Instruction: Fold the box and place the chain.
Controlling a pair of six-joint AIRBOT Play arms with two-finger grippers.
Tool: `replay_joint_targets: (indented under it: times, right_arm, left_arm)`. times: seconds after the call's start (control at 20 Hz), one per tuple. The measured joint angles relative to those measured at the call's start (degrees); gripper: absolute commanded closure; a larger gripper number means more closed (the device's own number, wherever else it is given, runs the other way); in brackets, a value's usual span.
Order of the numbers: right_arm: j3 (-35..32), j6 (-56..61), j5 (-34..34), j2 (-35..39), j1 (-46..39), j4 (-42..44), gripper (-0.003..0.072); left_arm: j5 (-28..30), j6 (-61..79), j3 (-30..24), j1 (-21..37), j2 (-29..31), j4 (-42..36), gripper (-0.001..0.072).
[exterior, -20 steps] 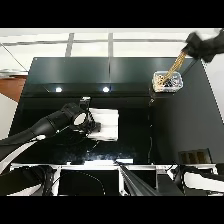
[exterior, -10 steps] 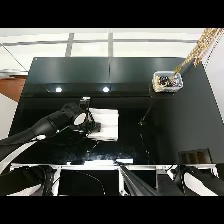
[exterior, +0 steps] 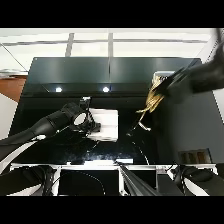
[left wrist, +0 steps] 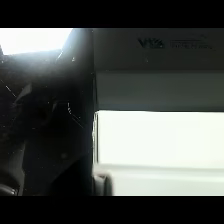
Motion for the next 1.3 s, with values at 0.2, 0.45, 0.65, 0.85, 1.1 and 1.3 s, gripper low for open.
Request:
replay_joint_targets:
  times: [0.2, 0.45, 0.65, 0.85, 1.1, 1.3]
  right_arm:
    - [-7.50, -0.48, 7.13, -0.39, 7.93, 3.10, 0.0672]
    - [-10.29, -0.70, 15.13, -2.84, 14.88, 6.80, 0.0671]
    - [-10.99, -0.68, 20.17, -6.71, 18.78, 7.96, 0.0670]
    - [-11.32, -0.72, 22.56, -11.45, 20.70, 7.89, 0.0670]
    - [-11.54, -0.66, 22.88, -14.82, 21.31, 6.36, 0.0655]
    - [-11.67, 0.15, 22.12, -15.43, 21.18, 5.62, 0.0066]
  left_arm:
    - [-0.15, 0.00, 0.00, 0.00, 0.00, 0.00, 0.0680]
    - [-0.13, 0.00, 0.00, 0.00, 0.00, 0.00, 0.0680]
    - [-0.11, 0.00, -0.02, -0.02, 0.00, 0.00, 0.0680]
    - [-0.11, 0.00, -0.02, -0.02, 0.00, 0.00, 0.0680]
    - [-0.15, 0.00, 0.00, -0.02, 0.00, -0.13, 0.0680]
    - [-0.17, 0.00, -0.02, -0.02, 0.00, -0.20, 0.0680]
